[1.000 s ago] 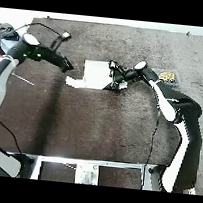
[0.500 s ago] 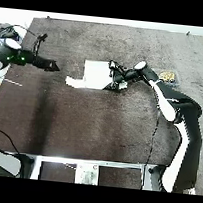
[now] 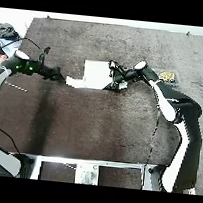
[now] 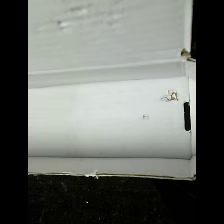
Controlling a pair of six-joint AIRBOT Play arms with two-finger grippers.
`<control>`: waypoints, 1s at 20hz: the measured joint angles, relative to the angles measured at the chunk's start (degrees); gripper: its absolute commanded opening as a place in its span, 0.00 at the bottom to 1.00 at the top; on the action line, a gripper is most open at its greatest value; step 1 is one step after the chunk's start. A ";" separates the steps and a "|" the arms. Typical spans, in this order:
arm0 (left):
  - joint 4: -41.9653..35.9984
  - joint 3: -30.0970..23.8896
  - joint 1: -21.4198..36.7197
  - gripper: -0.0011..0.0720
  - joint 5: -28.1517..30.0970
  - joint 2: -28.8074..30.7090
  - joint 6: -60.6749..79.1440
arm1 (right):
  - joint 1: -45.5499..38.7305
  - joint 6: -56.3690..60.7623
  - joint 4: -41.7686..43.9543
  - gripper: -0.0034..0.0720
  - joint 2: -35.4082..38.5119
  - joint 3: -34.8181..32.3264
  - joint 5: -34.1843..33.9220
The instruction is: Fold the box and place the chain.
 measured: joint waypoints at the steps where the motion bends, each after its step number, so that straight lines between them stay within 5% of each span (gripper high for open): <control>1: -0.85 -0.11 -0.17 0.03 0.00 -0.55 -0.17 | 0.02 0.00 0.00 0.41 0.00 0.00 0.00; 19: -20.79 0.00 -4.61 0.04 -1.07 -7.69 7.58 | 0.00 0.00 0.00 0.41 0.00 0.00 0.00; 20: -21.35 0.15 -4.61 0.24 -1.36 -7.65 7.96 | 0.00 0.00 0.00 0.41 0.00 0.00 0.00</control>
